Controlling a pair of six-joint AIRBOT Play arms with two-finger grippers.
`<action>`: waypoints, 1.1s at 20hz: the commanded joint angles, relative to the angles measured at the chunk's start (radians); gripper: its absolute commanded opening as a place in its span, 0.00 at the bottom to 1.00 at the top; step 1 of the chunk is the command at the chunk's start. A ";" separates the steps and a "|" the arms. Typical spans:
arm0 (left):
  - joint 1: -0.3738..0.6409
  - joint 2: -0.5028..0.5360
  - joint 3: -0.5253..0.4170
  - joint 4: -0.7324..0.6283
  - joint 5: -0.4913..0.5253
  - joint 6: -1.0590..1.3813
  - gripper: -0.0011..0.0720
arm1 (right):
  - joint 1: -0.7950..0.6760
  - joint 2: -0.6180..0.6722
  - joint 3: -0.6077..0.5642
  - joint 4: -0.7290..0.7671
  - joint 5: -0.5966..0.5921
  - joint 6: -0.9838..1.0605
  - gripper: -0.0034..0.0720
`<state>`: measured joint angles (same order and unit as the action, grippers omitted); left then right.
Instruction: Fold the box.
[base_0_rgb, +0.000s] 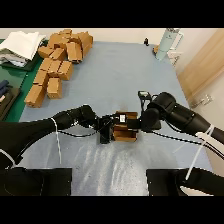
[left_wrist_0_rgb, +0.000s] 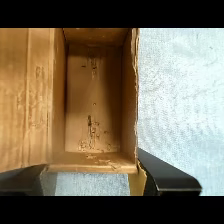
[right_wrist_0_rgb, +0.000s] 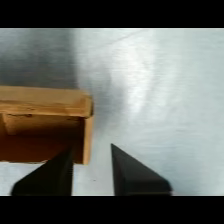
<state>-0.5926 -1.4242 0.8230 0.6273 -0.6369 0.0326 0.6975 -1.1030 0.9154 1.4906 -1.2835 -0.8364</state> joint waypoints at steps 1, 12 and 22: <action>0.000 0.001 0.000 0.000 0.000 0.000 0.71 | -0.034 0.039 0.007 -0.074 -0.065 -0.034 0.28; 0.000 0.001 0.000 0.000 0.001 0.000 0.71 | -0.669 -0.288 0.106 0.773 0.155 -0.938 0.05; 0.000 0.001 0.000 0.000 0.001 0.000 0.71 | -0.594 -0.453 0.180 1.117 -0.253 -1.482 0.05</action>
<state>-0.5926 -1.4242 0.8230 0.6270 -0.6369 0.0326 0.0681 -1.5414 1.0901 2.5553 -1.4155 -2.1857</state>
